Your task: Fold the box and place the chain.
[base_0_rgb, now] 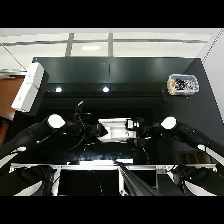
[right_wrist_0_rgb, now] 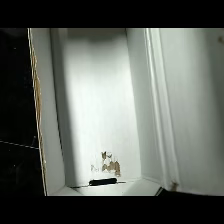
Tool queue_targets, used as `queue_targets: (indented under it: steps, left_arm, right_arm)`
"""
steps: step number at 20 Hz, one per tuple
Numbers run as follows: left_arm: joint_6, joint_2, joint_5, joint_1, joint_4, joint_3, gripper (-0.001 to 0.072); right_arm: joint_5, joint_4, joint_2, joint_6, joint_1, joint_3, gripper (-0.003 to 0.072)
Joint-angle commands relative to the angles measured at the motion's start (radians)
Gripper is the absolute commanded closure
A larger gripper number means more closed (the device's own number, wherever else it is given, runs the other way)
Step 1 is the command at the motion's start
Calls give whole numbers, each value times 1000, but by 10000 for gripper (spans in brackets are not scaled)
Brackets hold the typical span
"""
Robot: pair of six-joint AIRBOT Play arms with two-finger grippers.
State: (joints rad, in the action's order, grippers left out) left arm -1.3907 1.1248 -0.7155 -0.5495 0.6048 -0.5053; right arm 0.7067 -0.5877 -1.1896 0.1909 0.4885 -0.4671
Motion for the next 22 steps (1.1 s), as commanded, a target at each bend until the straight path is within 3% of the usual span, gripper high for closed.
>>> queue_targets:
  steps: [1, 4, 8, 13, 19, 20, 21, 22]
  left_arm:
    - [-54, 0, 69, -37, 18, -1, 28]
    - [-132, 0, 94, -77, 98, -2, 89]
    - [-283, 2, 171, -146, 259, -10, 89]
    - [-573, 4, 149, -203, 534, -58, 90]
    - [-758, 37, -26, -262, 723, -169, 94]
    - [-777, 43, -48, -262, 723, -183, 125]
    - [-789, 46, -60, -262, 724, -193, 226]
    - [-792, 47, -58, -262, 724, -199, 236]
  right_arm:
    - [-5, 0, 0, 0, 1, 0, 252]
    - [-5, 0, 0, 0, 1, 0, 252]
    - [-13, 0, 0, 0, 1, 0, 252]
    - [-14, 0, 0, 0, 1, 0, 252]
    - [-16, 0, 0, 0, 1, 0, 252]
    - [-16, 0, 0, 0, 1, 0, 252]
    - [-16, 0, 0, 0, 1, 0, 253]
    - [-16, 0, 0, 0, 1, 0, 253]
